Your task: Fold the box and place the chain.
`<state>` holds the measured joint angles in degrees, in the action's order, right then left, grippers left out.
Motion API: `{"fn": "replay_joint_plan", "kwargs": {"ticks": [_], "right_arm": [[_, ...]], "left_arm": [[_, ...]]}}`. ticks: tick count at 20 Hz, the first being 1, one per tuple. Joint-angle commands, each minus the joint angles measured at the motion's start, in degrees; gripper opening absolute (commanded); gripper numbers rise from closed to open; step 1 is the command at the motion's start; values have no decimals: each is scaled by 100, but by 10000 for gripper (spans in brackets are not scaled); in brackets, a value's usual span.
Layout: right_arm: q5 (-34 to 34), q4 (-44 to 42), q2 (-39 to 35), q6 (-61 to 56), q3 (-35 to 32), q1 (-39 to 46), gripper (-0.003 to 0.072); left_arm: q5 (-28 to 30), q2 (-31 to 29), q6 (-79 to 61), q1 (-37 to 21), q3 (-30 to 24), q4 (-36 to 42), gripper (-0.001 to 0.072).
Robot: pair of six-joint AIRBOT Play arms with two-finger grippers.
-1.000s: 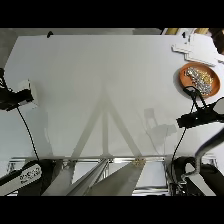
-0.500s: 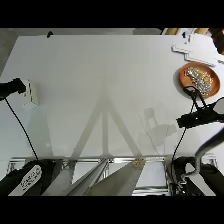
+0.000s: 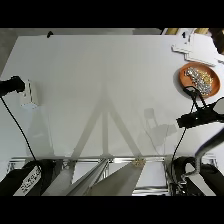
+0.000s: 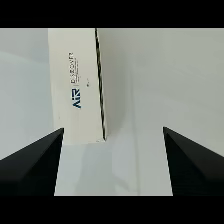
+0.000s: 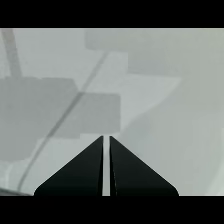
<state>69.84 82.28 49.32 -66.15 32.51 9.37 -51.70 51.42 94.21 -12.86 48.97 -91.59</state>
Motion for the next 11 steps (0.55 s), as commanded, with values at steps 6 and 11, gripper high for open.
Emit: {"fn": "replay_joint_plan", "kwargs": {"ticks": [6,11], "right_arm": [[0,-2,-4,-2,0,4,50],[2,-2,-4,-2,0,4,50]], "left_arm": [[111,-13,-37,11,0,-66,691],[164,-11,-35,9,0,-81,691]]}}
